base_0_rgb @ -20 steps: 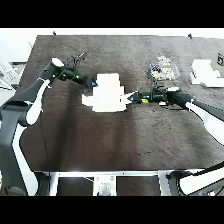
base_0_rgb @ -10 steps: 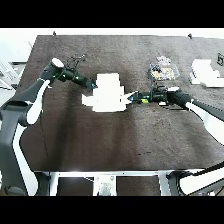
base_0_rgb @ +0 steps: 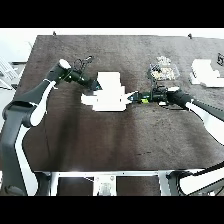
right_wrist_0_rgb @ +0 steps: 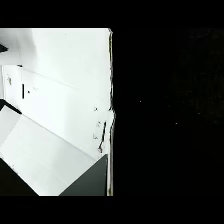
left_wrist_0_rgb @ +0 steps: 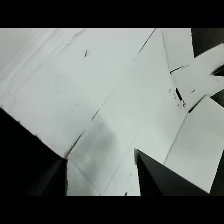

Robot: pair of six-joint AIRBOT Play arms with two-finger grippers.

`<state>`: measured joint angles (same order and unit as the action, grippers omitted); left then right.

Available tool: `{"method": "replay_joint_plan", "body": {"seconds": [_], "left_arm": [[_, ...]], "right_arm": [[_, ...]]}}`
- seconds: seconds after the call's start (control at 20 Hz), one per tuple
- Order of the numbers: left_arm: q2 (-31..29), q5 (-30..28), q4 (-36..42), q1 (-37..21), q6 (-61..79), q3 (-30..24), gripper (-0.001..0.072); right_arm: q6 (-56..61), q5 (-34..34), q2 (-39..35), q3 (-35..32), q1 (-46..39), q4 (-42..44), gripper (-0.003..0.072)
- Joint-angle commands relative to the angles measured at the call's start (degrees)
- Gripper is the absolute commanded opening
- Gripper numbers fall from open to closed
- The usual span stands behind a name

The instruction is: Fold the box and place the chain.

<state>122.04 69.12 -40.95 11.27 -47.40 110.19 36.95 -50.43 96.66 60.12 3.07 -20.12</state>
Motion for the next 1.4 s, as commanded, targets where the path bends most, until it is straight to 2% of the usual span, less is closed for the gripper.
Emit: {"method": "replay_joint_plan", "body": {"seconds": [0.0, 0.25, 0.55, 0.9, 0.95, 1.0, 1.15, 1.35], "left_arm": [[0.0, -0.2, -0.3, 0.5, -0.3, 0.0, 0.0499], [0.2, 0.7, -0.2, 0.5, -0.3, 0.0, 0.0485], [2.5, 2.1, 7.2, -0.5, 1.0, 0.0, 0.0467], [2.5, 4.4, 9.7, -3.1, 1.4, 0.0, 0.0467], [2.5, 4.5, 10.0, -3.1, 1.4, 0.0, 0.0459], [2.6, 4.5, 10.0, -3.1, 1.9, 0.0, 0.0388], [3.5, 6.9, 10.0, -2.6, 2.0, 0.0, 0.0389], [3.9, 6.3, 10.4, -2.5, 2.5, 0.0, 0.0386]], "right_arm": [[-0.2, -0.1, 0.0, 0.0, 0.0, 0.0, 0.0007], [-0.2, -0.1, 0.0, 0.0, 0.0, 0.0, 0.0008], [-0.2, -0.2, 0.0, 0.0, 0.0, 0.0, 0.0008], [-0.8, -0.2, 0.0, 0.0, 0.0, 0.0, 0.0008], [-0.8, -0.2, 0.0, 0.0, 0.1, 0.0, 0.0008], [-0.8, -0.2, 0.0, 0.0, 0.1, 0.0, 0.0007], [-0.8, -0.2, 0.0, 0.0, 0.0, 0.0, 0.0008], [-0.8, -0.2, 0.0, 0.0, 0.0, 0.0, 0.0008]]}}
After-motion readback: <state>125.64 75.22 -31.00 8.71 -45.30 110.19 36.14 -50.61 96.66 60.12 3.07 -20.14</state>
